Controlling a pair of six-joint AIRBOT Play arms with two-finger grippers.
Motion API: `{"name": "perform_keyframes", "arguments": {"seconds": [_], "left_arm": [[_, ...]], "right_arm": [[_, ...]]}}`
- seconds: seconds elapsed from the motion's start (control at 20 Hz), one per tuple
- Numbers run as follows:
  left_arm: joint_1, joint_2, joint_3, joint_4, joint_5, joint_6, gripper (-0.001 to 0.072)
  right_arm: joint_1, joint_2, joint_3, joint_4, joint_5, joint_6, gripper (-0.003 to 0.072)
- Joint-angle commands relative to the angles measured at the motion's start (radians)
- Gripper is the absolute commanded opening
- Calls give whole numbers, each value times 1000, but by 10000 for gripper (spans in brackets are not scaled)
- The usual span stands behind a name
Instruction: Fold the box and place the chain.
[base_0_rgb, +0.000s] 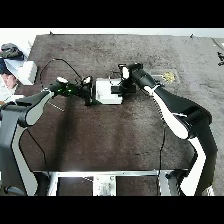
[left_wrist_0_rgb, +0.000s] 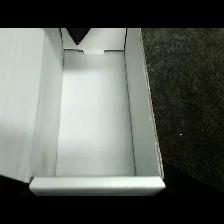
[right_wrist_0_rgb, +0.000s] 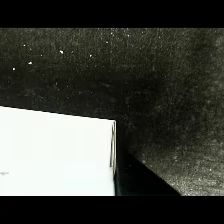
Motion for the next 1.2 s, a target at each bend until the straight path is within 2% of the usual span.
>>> {"name": "perform_keyframes", "arguments": {"seconds": [0.0,0.2,0.3,0.4,0.45,0.5,0.9,1.15], "left_arm": [[0,0,0,1,0,1,470],[0,0,0,1,0,1,470],[0,0,0,1,0,1,470],[0,0,0,1,0,1,470],[0,0,0,1,0,2,470],[0,0,0,1,0,1,470],[0,0,0,1,0,1,470],[0,0,0,1,0,1,470]], "right_arm": [[4,-3,0,-16,-6,8,30],[5,-3,0,-19,-8,11,33],[5,-3,1,-19,-15,19,81],[5,-3,1,-19,-15,18,198],[5,-3,1,-19,-14,18,351],[5,0,1,-19,-14,17,416],[5,43,2,-8,4,-12,418],[2,172,3,-4,10,-190,417]]}}
